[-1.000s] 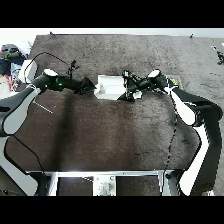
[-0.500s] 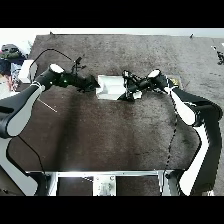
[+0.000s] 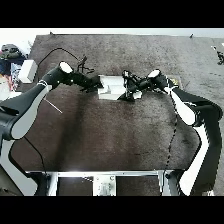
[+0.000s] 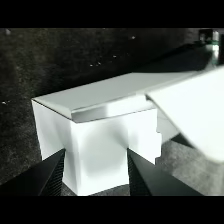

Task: Fold the box and place the chain.

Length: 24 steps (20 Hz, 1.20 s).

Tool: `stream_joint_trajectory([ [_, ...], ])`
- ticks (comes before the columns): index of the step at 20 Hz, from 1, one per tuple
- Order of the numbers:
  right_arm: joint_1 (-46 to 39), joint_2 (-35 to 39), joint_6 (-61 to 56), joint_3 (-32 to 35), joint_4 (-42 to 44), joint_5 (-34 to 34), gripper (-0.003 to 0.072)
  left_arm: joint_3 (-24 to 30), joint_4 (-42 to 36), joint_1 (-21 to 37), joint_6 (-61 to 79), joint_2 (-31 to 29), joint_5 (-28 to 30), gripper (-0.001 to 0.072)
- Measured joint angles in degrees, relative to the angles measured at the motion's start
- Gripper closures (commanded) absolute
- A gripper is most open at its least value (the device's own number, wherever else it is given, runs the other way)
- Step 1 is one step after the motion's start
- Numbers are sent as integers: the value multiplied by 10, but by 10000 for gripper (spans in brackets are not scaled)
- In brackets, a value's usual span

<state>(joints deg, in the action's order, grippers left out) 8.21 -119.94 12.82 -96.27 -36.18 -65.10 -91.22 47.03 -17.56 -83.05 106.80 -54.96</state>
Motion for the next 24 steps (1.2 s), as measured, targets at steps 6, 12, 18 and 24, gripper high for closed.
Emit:
stream_joint_trajectory([
  [6,0,0,0,0,0,0,232,-17,85,-28,-90,2,9,297],
  [12,0,0,0,0,0,0,232,-44,141,-45,-138,21,-4,328],
  [18,0,0,0,0,0,0,232,-165,263,-80,-213,79,-96,346],
  [24,0,0,0,0,0,0,232,-240,401,-120,-285,124,-161,353],
])
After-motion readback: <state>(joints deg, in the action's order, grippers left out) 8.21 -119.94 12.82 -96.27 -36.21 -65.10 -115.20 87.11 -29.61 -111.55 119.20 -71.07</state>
